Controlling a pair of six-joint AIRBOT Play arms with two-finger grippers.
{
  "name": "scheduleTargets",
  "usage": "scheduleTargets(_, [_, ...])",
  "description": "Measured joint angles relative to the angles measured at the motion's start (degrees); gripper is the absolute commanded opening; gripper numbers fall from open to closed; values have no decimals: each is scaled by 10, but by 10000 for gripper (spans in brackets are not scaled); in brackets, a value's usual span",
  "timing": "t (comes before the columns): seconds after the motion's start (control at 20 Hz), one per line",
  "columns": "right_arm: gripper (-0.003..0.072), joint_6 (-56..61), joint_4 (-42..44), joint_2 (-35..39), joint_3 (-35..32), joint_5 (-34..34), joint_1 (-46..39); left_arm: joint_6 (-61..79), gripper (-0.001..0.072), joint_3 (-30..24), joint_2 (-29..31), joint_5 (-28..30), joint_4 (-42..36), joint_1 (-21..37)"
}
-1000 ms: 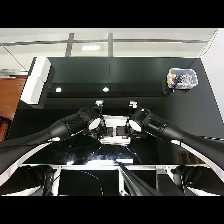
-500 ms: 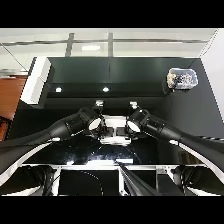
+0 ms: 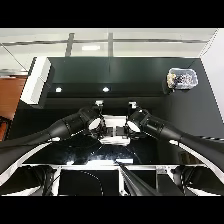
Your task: Fold the box and place the chain.
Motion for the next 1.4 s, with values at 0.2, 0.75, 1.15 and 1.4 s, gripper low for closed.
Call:
scheduleTargets(0.2, [257,-29,-8,19,0,-1,0,0,24,0,0,0,0,0])
scheduleTargets(0.75, [256,-179,-78,273,0,39,-186,0,24,0,0,-2,0,0])
scheduleTargets(1.15, [657,-291,-146,174,38,-92,-477,-1,24,0,0,-2,0,0])
scheduleTargets(1.4, [656,-333,-125,-9,212,-111,-544,-2,24,0,0,-2,0,0])
